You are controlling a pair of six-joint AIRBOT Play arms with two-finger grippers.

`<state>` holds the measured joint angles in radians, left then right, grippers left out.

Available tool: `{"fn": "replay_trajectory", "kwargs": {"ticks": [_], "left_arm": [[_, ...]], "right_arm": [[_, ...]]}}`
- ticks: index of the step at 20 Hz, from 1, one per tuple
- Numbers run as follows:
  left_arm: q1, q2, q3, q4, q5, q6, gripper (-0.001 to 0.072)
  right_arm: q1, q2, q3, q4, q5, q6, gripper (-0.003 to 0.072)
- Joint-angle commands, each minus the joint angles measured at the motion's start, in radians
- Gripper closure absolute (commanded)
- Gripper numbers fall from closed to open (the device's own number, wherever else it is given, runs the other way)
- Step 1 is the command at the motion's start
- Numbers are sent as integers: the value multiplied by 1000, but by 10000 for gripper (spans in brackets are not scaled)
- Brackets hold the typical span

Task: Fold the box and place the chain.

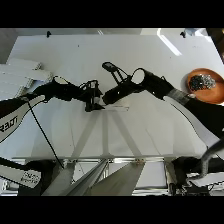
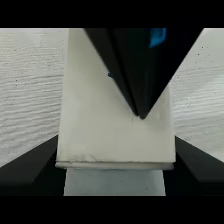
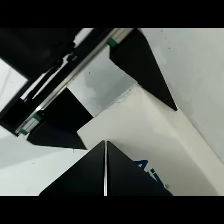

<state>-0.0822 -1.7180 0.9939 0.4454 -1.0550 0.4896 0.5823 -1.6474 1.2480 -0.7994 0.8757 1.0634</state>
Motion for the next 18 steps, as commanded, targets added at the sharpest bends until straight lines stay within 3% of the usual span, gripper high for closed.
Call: {"fn": "replay_trajectory", "kwargs": {"ticks": [1, 5, 10, 15, 18], "left_arm": [[0, 1, 0, 0, 0, -1, 336], [0, 1, 0, 0, 0, -1, 336], [0, 1, 0, 0, 0, -1, 336], [0, 1, 0, 0, 0, -1, 336], [0, 1, 0, 0, 0, -1, 336]], "right_arm": [[15, -34, -1, -35, -17, 62, 679], [17, -34, -1, -135, 5, 115, 679], [16, -18, 0, -135, 5, 107, 679], [-20, 84, 0, -127, -74, 88, 678], [-79, 161, -1, -115, -19, 6, 678]]}}
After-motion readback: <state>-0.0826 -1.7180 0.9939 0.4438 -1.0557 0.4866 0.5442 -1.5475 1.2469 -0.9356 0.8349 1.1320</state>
